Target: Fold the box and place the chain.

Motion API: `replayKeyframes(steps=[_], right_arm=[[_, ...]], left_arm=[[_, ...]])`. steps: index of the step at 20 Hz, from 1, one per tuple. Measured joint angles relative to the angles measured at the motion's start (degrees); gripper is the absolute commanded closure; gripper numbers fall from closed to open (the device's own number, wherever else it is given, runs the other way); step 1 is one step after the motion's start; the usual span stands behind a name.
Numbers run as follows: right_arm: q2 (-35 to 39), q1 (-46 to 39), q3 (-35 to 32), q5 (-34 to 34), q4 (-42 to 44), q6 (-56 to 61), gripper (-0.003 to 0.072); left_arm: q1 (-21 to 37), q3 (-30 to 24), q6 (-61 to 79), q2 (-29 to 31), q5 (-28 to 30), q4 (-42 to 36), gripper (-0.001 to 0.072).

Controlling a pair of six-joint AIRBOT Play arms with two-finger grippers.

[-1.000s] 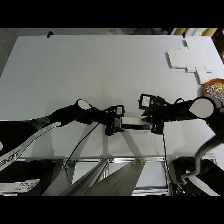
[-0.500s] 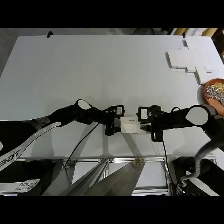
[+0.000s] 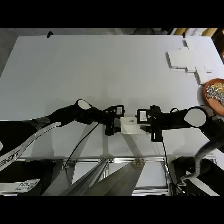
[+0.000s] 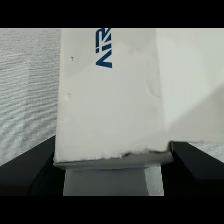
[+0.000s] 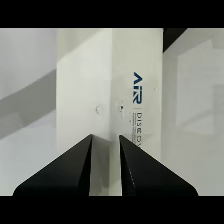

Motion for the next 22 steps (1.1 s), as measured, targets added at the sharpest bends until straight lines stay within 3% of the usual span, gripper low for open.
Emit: replayKeyframes(steps=[8,11,13,22], right_arm=[[-0.11,0.02,-0.02,-2.16,-0.81,-0.04,0.0528],[-0.11,0.02,-0.02,-1.22,0.59,-0.28,0.0479],[-0.11,0.02,-0.02,-0.46,1.16,-0.37,0.0390],[-0.13,0.04,-1.09,0.68,1.01,-0.50,0.0396]], left_arm=[[0.00,0.00,0.00,0.00,0.00,0.02,0.0397],[0.00,0.00,0.00,0.00,-0.02,0.02,0.0397],[0.00,0.00,0.00,0.00,-0.02,0.02,0.0397],[0.00,0.00,0.00,0.00,-0.02,0.02,0.0397]])
